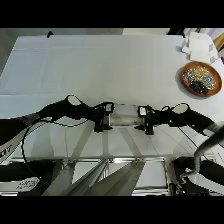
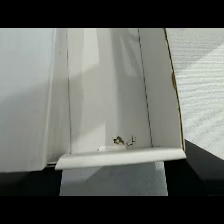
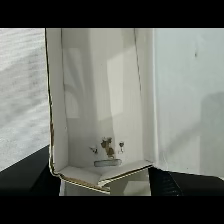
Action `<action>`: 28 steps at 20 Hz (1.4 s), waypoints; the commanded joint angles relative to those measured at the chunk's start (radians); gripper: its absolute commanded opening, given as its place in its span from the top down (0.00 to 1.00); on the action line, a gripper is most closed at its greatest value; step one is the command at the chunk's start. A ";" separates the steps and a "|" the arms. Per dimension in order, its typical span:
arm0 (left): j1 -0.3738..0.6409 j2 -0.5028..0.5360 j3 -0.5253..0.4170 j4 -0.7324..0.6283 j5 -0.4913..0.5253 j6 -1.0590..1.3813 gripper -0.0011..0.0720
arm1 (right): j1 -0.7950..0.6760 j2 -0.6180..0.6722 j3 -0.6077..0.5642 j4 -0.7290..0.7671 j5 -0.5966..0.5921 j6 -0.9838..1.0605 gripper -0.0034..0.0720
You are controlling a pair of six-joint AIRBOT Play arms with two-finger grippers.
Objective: Fold the box and place the chain.
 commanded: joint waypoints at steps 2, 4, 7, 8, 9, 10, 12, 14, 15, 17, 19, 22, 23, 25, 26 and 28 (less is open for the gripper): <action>0.000 0.000 0.000 0.001 -0.001 0.000 0.55 | 0.000 0.000 0.000 0.001 0.030 -0.001 0.57; 0.000 0.000 0.000 0.001 -0.001 0.000 0.55 | 0.000 0.000 0.000 -0.005 0.025 0.000 0.61; 0.000 0.000 0.000 0.000 -0.001 0.000 0.55 | 0.000 0.003 0.000 -0.024 0.026 0.039 0.21; 0.000 0.000 0.000 0.000 -0.001 0.000 0.55 | 0.000 0.010 0.000 -0.025 0.028 0.064 0.21; 0.000 0.000 0.000 0.000 -0.001 0.000 0.55 | 0.000 0.024 0.000 -0.029 0.029 0.080 0.21; 0.000 0.000 0.000 0.001 -0.001 0.000 0.55 | 0.000 0.043 0.000 -0.038 0.029 0.089 0.21; 0.000 0.000 -0.001 0.000 -0.001 0.000 0.55 | 0.000 0.101 0.000 -0.101 0.028 0.130 0.22; 0.000 0.000 0.000 0.001 -0.001 0.000 0.55 | 0.000 0.161 0.000 -0.219 0.028 0.230 0.22; 0.000 0.000 0.000 0.000 -0.001 0.000 0.55 | 0.000 0.195 0.000 -0.293 0.028 0.303 0.22; 0.000 0.000 0.000 0.000 -0.001 0.000 0.55 | 0.000 0.259 0.000 -0.431 0.039 0.437 0.23; 0.000 0.000 0.000 0.000 -0.001 0.000 0.55 | 0.000 0.322 0.000 -0.508 0.064 0.538 0.25; 0.000 0.000 0.000 0.000 -0.001 0.000 0.55 | 0.000 0.435 0.000 -0.539 0.096 0.648 0.41; 0.000 0.000 0.000 0.000 -0.001 0.000 0.55 | 0.000 0.473 0.000 -0.538 0.096 0.697 0.59; 0.000 0.000 0.000 0.000 -0.001 0.000 0.55 | 0.000 0.536 0.000 -0.441 0.105 0.776 0.92; 0.000 0.000 0.000 0.001 -0.001 0.000 0.55 | 0.000 0.547 0.000 -0.322 0.114 0.776 0.94; 0.000 0.000 0.000 0.000 -0.001 0.000 0.55 | 0.000 0.532 -0.001 -0.116 0.106 0.724 0.94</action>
